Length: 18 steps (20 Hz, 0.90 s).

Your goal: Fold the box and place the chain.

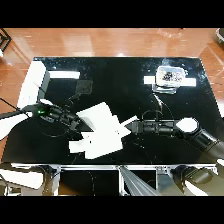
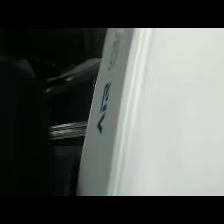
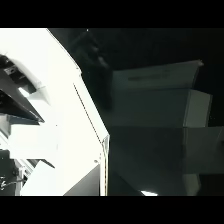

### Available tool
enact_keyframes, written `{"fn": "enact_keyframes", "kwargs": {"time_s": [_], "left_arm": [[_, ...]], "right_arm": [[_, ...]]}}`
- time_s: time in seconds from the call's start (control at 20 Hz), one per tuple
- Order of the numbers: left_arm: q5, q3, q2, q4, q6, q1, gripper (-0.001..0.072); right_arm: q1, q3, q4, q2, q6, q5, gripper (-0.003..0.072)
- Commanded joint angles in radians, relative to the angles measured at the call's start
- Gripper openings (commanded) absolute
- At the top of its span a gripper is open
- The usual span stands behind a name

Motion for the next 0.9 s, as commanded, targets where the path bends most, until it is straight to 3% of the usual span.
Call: {"fn": "enact_keyframes", "kwargs": {"time_s": [0.0,0.2,0.25,0.3,0.4,0.65,0.75,0.85], "left_arm": [[0.002,0.009,0.001,0.038,0.000,-0.010,0.0298],[-0.037,0.023,0.001,0.052,0.025,-0.010,0.0028],[-0.052,0.032,0.002,0.051,0.024,-0.010,0.0028],[-0.050,0.040,0.006,0.050,0.022,-0.010,0.0027],[-0.030,0.051,0.028,0.048,0.021,-0.013,0.0026],[0.161,0.051,0.175,0.059,0.107,-0.110,0.0025],[0.164,0.055,0.270,0.128,0.168,-0.176,0.0025],[0.311,0.049,0.373,0.200,0.180,-0.254,0.0025]], "right_arm": [[0.000,0.000,0.002,0.001,0.000,0.001,0.0029],[-0.006,0.000,0.002,0.001,0.009,-0.024,0.0035],[-0.018,0.000,0.002,0.001,0.019,-0.037,0.0295],[-0.045,0.000,0.001,0.001,0.021,-0.036,0.0720],[-0.148,0.018,-0.042,0.002,0.014,0.063,0.0698],[-0.533,0.193,-0.335,0.046,0.020,0.506,0.0697],[-0.570,0.258,-0.478,0.078,0.019,0.644,0.0697],[-0.544,0.262,-0.564,0.096,0.016,0.669,0.0697]]}}
